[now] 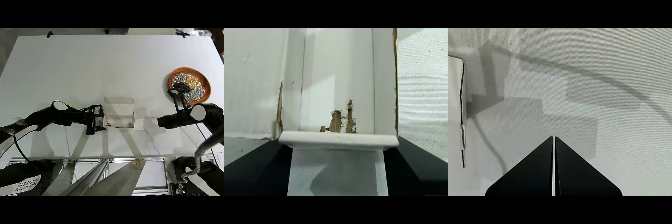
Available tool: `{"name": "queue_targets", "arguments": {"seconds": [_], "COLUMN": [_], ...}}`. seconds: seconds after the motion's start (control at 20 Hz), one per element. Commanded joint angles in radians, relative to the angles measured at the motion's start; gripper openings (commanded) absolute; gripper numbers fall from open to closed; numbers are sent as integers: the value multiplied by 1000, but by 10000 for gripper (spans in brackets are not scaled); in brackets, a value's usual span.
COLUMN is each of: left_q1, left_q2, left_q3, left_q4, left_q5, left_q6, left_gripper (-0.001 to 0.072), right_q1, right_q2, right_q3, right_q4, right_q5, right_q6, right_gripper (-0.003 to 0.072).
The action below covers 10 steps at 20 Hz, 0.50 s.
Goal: Fold the box and place the chain.
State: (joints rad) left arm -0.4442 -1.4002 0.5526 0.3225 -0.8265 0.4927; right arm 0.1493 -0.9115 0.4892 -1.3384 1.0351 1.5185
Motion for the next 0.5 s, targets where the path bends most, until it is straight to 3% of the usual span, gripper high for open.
{"name": "queue_targets", "arguments": {"seconds": [0.0,0.45], "left_q1": [0,0], "left_q2": [0,0], "left_q3": [0,0], "left_q4": [0,0], "left_q5": [0,0], "left_q6": [0,0], "left_gripper": [270,270], "right_q1": [1,67], "right_q2": [-1,-1], "right_q3": [-2,-7], "right_q4": [1,121], "right_q5": [-4,-62], "right_q6": [0,22], "right_gripper": [10,10]}}
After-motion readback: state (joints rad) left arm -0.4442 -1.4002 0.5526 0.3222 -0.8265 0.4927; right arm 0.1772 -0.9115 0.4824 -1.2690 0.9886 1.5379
